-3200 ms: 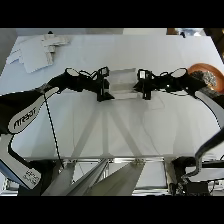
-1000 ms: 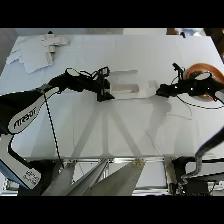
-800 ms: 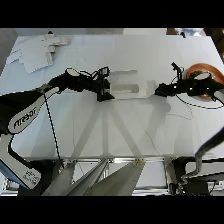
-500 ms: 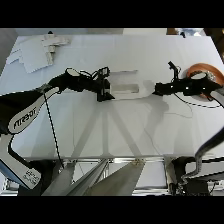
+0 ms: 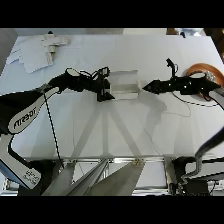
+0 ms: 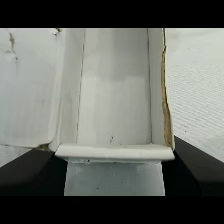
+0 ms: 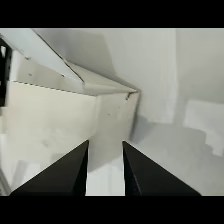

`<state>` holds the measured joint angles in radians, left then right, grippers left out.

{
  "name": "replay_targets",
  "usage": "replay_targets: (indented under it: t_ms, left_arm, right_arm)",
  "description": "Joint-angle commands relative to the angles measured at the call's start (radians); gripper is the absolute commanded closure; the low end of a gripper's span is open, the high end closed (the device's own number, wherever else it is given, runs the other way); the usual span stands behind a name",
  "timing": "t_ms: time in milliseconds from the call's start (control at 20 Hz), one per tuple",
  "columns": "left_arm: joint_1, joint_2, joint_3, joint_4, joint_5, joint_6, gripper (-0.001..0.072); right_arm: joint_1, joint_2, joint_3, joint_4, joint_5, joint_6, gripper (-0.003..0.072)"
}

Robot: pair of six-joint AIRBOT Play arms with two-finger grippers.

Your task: Fold the box and place the chain.

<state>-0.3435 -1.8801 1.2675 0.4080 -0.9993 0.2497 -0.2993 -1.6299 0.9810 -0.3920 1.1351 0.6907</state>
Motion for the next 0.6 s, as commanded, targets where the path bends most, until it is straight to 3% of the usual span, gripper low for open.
replay_targets:
  t_ms: [0, 200, 300, 550]
  left_arm:
    - [0.001, 0.000, 0.000, 0.000, 0.000, 0.000, 0.0432]
    - [0.001, 0.000, 0.000, 0.000, 0.000, 0.000, 0.0432]
    - [0.001, 0.000, 0.000, 0.000, 0.000, 0.000, 0.0432]
    - [0.001, 0.000, 0.000, 0.000, 0.000, 0.000, 0.0432]
  right_arm:
    - [0.002, 0.002, 0.000, 0.060, 0.006, -0.012, 0.0471]
    - [0.038, 0.002, 0.000, 0.057, -0.014, -0.019, 0.0464]
    - [0.060, 0.002, 0.000, 0.055, -0.020, -0.019, 0.0333]
    - [0.089, 0.002, 0.000, 0.048, -0.034, -0.014, 0.0327]
